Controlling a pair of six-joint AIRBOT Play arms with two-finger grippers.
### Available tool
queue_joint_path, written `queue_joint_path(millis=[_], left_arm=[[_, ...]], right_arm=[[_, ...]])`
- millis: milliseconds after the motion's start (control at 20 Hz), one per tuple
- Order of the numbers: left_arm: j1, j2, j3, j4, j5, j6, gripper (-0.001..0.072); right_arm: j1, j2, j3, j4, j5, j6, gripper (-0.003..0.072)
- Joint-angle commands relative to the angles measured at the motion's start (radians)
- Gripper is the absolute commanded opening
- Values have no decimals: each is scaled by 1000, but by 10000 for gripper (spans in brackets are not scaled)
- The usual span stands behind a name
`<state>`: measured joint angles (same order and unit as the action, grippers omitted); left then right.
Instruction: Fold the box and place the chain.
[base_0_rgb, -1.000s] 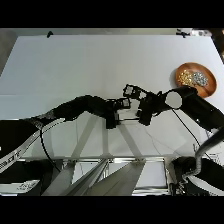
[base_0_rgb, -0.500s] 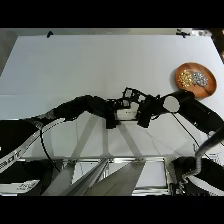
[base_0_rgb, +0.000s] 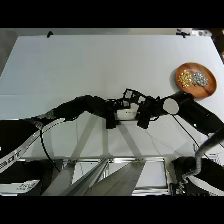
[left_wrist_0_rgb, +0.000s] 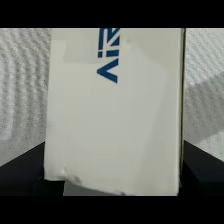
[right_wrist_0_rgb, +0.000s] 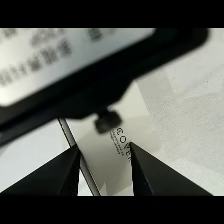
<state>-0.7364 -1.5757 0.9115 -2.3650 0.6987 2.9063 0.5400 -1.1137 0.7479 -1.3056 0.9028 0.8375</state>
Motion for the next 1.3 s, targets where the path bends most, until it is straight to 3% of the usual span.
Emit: queue_joint_path(millis=[0,300,400,450,700,950,1100,1250], left_arm=[[-1,1,0,-1,0,-1,316],[-1,1,0,-1,0,-1,316],[-1,1,0,-1,0,-1,316],[-1,1,0,-1,0,-1,316],[-1,1,0,0,0,-1,316],[-1,1,0,-1,1,-1,316],[-1,1,0,-1,0,-1,316],[-1,1,0,-1,0,-1,316]], right_arm=[[1,-1,-10,0,6,8,289],[0,24,-10,-31,-5,21,306],[0,57,-10,-64,-30,43,449],[-6,72,-10,-76,-44,60,465],[-74,152,-10,-71,-62,98,463],[-94,202,-13,29,-105,96,450],[-69,202,-59,33,-111,70,349],[-53,203,-119,34,-105,57,332]])
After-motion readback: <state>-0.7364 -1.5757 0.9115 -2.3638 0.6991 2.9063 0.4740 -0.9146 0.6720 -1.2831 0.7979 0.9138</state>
